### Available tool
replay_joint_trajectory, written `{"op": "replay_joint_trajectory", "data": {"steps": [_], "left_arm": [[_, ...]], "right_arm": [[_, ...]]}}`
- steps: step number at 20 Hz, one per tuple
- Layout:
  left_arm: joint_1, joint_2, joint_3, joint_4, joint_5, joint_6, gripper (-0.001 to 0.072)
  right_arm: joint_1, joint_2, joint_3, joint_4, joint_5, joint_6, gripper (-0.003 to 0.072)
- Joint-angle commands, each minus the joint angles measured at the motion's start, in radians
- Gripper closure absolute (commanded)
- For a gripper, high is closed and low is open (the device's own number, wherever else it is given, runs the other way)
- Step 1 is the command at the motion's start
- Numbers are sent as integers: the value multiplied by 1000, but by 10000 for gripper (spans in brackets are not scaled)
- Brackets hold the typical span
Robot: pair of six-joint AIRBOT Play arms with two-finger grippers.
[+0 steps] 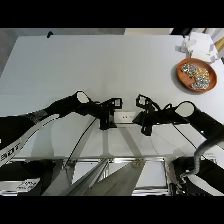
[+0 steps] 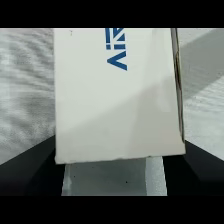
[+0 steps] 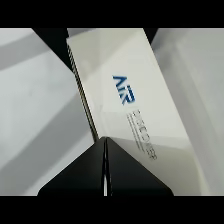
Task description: Fold the box and place the chain.
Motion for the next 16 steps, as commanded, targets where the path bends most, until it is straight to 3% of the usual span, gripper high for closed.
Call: {"op": "replay_joint_trajectory", "data": {"steps": [1, 4, 6, 8, 12, 16], "left_arm": [[0, 1, 1, 3, 20, 6, 506], [0, 1, 0, 3, 20, 6, 506], [0, 1, 0, 4, 20, 6, 506], [0, 0, 1, 3, 20, 6, 506], [0, 1, 1, 3, 20, 6, 506], [0, 1, 0, 3, 20, 6, 506]], "right_arm": [[0, 109, 78, -87, 13, 330, 674], [0, 192, 164, -627, 209, 942, 676], [-42, 196, 168, -845, 436, 1088, 677], [-162, 189, 144, -819, 571, 1102, 677], [-386, 189, 53, -713, 536, 1111, 674], [-432, 189, 40, -710, 505, 1111, 674]]}}
